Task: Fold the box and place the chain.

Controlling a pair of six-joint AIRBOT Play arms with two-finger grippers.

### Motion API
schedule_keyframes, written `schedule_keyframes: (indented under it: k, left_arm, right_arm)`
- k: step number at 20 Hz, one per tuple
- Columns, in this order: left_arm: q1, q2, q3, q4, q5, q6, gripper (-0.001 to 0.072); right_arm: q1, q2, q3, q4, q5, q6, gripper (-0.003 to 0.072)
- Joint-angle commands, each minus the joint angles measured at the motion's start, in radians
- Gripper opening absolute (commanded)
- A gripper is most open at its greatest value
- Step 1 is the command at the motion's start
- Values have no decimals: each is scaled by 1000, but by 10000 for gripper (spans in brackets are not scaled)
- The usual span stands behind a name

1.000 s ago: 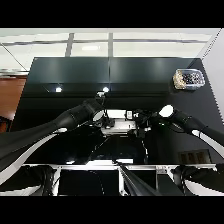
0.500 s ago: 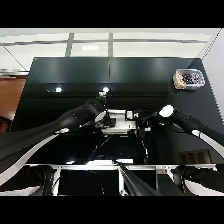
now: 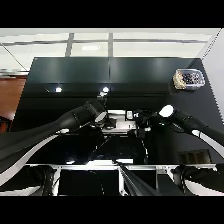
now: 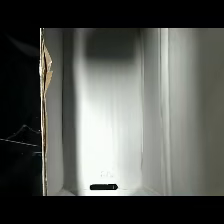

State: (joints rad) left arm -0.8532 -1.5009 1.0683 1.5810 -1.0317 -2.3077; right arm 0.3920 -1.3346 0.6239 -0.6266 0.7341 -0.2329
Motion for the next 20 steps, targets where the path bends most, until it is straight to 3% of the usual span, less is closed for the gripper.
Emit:
schedule_keyframes:
  k: [1,4,5,9,11,12,13,14,17,20]
  left_arm:
    - [0,1,1,4,-13,-21,491]
    - [2,1,1,7,-17,-40,490]
    - [2,1,1,12,-17,-64,458]
    - [2,1,1,16,-8,-76,25]
    - [2,1,1,16,2,-76,25]
    - [2,1,1,16,1,-75,25]
    - [2,1,1,16,-2,-75,25]
    - [2,1,1,16,-4,-74,25]
    - [2,1,1,16,-26,-64,25]
    - [1,1,1,15,-24,-55,25]
  right_arm:
    - [1,-1,-1,1,-1,1,127]
    - [1,-1,-1,1,-1,1,127]
    - [1,-1,-1,1,-1,1,127]
    - [1,-1,-1,1,0,1,127]
    - [1,0,-1,1,0,2,145]
    - [1,2,-1,1,-1,13,373]
    - [0,14,-1,-6,-2,47,666]
    - [-4,36,-1,-33,4,92,699]
    - [-32,147,-1,-179,85,189,698]
    - [-58,189,-1,-212,119,198,697]
